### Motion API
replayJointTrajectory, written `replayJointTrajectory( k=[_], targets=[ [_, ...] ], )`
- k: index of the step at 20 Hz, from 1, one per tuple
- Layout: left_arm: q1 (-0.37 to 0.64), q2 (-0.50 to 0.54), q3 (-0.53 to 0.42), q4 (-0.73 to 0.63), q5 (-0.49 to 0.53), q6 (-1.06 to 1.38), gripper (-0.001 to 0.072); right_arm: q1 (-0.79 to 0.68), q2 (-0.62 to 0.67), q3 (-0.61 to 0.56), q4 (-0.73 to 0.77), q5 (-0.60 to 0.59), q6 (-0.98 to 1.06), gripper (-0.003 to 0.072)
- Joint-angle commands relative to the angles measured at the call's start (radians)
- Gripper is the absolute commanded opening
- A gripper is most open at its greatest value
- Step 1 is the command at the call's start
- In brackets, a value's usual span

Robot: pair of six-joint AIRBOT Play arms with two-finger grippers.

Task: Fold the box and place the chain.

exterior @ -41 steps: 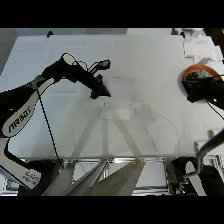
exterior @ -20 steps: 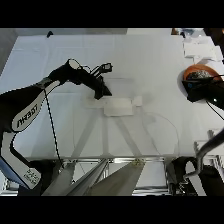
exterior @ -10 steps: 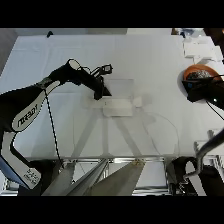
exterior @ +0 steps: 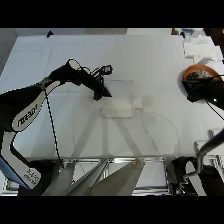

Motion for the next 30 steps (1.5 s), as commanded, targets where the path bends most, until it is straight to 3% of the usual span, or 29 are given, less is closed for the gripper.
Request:
replayJointTrajectory(
  k=[1,3,7,8,10,12,17,21,25,30],
  targets=[
    [0.0,0.0,0.0,-0.001,0.0,0.001,0.0011,0.0,0.001,0.001,0.0,0.001,-0.002,0.0291],
    [0.0,0.0,0.0,-0.001,0.0,0.001,0.0011,0.0,0.001,0.001,-0.006,0.019,-0.035,0.0291],
    [0.0,0.0,0.0,-0.001,0.0,0.001,0.0011,0.028,0.001,0.001,-0.002,0.182,-0.258,0.0307],
    [0.0,0.0,0.0,-0.001,0.0,0.001,0.0011,0.047,0.001,0.001,-0.002,0.216,-0.302,0.0403],
    [0.0,0.0,0.0,-0.001,0.0,0.001,0.0011,0.095,0.001,0.001,-0.002,0.268,-0.42,0.0477],
    [0.0,0.0,0.0,-0.001,0.0,0.001,0.0011,0.155,0.001,0.001,-0.001,0.291,-0.495,0.061],
    [0.0,0.0,0.0,-0.001,0.0,0.001,0.0011,0.323,0.001,0.001,0.004,0.335,-0.504,0.0636],
    [0.0,0.0,0.0,-0.001,0.0,0.001,0.0011,0.432,0.001,0.001,0.101,0.339,-0.504,0.0645],
    [0.0,0.0,0.0,-0.001,0.0,0.001,0.0011,0.473,0.006,0.001,0.29,0.363,-0.504,0.0645],
    [0.0,0.0,0.0,-0.001,0.0,0.001,0.0011,0.474,0.014,0.001,0.363,0.364,-0.504,0.0645]
  ],
)
